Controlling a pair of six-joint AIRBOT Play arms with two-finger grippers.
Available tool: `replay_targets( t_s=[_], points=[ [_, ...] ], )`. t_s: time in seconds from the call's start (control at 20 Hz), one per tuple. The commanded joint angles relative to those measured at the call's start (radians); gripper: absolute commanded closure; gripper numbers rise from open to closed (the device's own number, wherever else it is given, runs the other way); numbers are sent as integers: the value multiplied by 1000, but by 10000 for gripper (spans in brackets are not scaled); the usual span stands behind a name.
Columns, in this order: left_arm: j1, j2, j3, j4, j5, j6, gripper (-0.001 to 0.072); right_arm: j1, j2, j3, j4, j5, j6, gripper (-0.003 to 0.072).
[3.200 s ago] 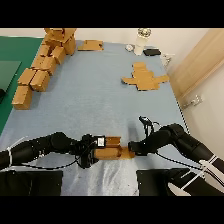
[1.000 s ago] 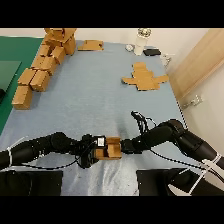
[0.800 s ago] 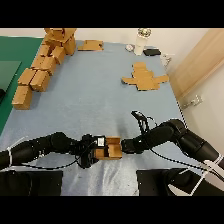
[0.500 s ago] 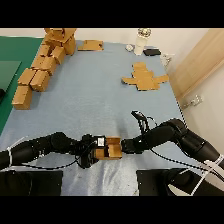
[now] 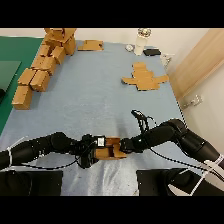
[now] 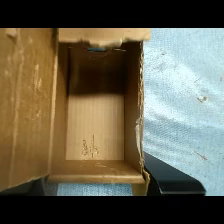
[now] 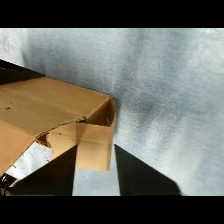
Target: Fold the box.
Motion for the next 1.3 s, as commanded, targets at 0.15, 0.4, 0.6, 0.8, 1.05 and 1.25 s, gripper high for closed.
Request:
replay_targets(
  t_s=[0.15, 0.4, 0.6, 0.8, 1.05, 1.25],
  points=[
    [0, 0, 0, 0, 0, 0, 230, 0, -35, -1, 4, 43, -26, 294],
    [0, 0, 0, 0, 0, 0, 230, 6, -64, 0, 37, 59, -63, 343],
    [0, 0, 0, 0, 0, 0, 230, 9, -73, 1, 35, 61, -26, 343],
    [0, 0, 0, 0, 0, 0, 230, 70, -138, 42, -25, 61, 44, 344],
    [0, 0, 0, 0, 0, 0, 230, 240, -196, 136, -288, -9, 349, 344],
    [0, 0, 0, 0, 0, 0, 230, 340, -250, 205, -352, -51, 476, 345]
  ],
)
